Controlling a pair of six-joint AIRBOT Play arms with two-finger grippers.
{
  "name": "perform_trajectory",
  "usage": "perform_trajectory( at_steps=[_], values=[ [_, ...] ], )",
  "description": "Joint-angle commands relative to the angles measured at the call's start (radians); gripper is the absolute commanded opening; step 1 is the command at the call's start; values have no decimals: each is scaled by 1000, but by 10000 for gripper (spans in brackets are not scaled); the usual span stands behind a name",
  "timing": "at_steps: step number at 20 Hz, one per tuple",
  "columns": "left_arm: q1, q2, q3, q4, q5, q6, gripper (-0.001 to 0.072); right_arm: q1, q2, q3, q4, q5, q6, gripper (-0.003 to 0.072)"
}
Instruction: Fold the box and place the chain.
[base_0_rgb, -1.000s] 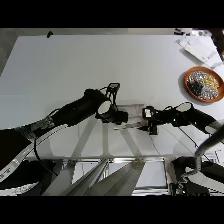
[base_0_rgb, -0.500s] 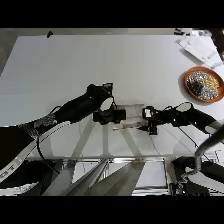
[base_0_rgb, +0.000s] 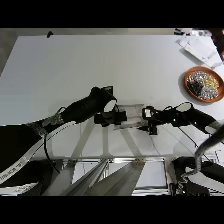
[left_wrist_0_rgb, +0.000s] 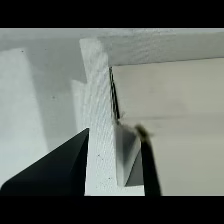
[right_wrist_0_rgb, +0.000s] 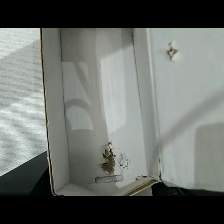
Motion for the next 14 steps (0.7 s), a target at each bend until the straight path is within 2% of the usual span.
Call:
perform_trajectory(
  at_steps=[1, 5, 7, 11, 14],
  values=[
    [-1, -24, 1, -6, 23, 20, 352, 0, 1, 0, 0, 0, 0, 444],
    [7, -45, 6, -34, 28, 42, 351, 0, 1, 0, 0, 0, 0, 444],
    [12, -68, 38, -52, -8, 81, 350, 0, 1, 0, 0, 0, 0, 444],
    [5, -88, 69, -40, -7, 109, 344, 0, 1, 0, 0, 0, 0, 444],
    [5, -115, 69, -41, -82, 109, 344, 0, 1, 0, 0, 0, 0, 444]
  ],
)
